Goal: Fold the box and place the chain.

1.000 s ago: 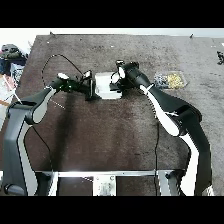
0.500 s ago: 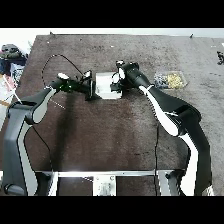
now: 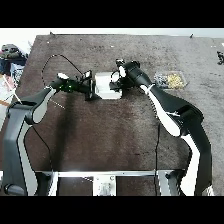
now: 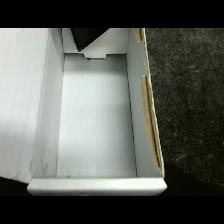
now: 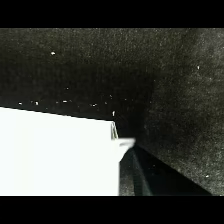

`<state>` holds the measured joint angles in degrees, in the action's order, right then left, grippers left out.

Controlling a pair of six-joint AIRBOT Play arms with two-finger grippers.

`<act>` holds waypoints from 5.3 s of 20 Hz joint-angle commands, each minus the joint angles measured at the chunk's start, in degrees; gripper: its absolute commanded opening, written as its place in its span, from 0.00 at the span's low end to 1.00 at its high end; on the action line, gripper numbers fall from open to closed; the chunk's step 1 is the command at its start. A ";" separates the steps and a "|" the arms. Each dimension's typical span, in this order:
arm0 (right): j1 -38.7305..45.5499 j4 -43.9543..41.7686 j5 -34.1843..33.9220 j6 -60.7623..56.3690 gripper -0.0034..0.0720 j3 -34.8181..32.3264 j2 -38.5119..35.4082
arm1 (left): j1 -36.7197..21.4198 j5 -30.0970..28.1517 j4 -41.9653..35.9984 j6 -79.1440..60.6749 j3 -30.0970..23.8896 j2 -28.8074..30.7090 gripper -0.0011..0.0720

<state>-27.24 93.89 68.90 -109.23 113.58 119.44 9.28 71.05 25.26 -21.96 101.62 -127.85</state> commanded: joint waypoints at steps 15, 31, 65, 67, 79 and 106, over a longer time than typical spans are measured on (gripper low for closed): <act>-0.07 1.86 0.33 -0.11 0.07 0.02 1.79 | -0.04 0.00 -0.07 0.07 -0.02 0.00 0.48; -0.02 0.09 0.07 0.11 0.51 0.07 -0.26 | -0.04 0.02 -0.11 0.07 -0.02 0.00 0.48; 1.75 -4.55 -0.31 1.44 0.19 0.04 0.81 | -0.04 0.02 -0.24 0.07 0.00 0.00 0.48; 1.97 -5.46 -0.33 2.27 0.12 0.04 0.81 | -0.04 0.00 -0.24 0.07 0.00 0.00 0.48; 1.99 -6.95 -0.09 2.73 0.39 0.04 0.09 | -0.04 0.00 -0.26 0.07 -0.02 0.00 0.48; 11.43 2.38 1.68 13.73 0.66 0.04 -13.49 | -0.04 0.00 -0.39 0.07 0.00 0.00 0.48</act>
<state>-19.51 92.05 70.00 -96.95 113.58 108.79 9.26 71.07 24.86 -21.87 101.60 -127.85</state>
